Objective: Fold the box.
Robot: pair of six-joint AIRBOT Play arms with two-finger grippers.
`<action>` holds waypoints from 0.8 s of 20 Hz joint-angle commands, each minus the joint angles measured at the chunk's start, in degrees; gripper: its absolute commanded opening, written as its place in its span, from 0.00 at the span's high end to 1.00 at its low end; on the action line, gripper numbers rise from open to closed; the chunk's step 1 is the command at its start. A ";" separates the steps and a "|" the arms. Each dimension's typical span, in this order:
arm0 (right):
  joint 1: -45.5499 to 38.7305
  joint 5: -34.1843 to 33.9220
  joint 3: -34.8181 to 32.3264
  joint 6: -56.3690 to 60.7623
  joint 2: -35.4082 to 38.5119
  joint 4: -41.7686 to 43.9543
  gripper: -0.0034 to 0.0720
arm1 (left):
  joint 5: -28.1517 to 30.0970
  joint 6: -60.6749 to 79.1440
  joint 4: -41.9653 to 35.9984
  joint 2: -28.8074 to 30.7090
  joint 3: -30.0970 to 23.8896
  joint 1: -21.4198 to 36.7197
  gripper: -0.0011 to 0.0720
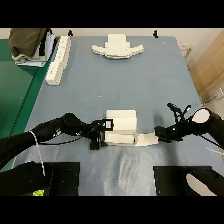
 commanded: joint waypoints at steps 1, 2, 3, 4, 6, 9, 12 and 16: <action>-0.37 7.72 -0.09 -3.34 2.36 8.09 0.95 | 0.02 0.00 0.02 0.00 0.04 -0.02 0.43; -0.37 8.68 -0.09 -3.28 4.26 8.26 0.95 | 0.00 0.00 0.02 0.00 0.04 -0.02 0.43; -0.37 9.05 -0.09 -3.19 6.16 8.24 0.95 | 0.02 0.00 0.02 0.00 0.04 -0.02 0.43; -0.37 8.87 -0.09 -3.15 7.39 8.24 0.95 | 0.02 0.00 0.02 0.00 0.04 -0.02 0.43; -0.33 7.82 -0.63 -3.23 7.89 9.38 0.95 | 0.00 0.00 0.02 0.00 0.04 -0.02 0.43; -0.31 2.19 -4.33 -4.39 6.75 13.05 0.95 | 0.04 0.00 0.02 0.00 0.04 -0.02 0.43; -0.31 0.55 -6.14 -7.61 4.52 13.40 0.95 | 0.00 0.00 0.02 0.00 0.04 -0.02 0.43; -0.31 -1.11 -5.97 -14.01 4.57 19.69 0.74 | 0.02 0.00 0.02 0.00 0.04 -0.02 0.43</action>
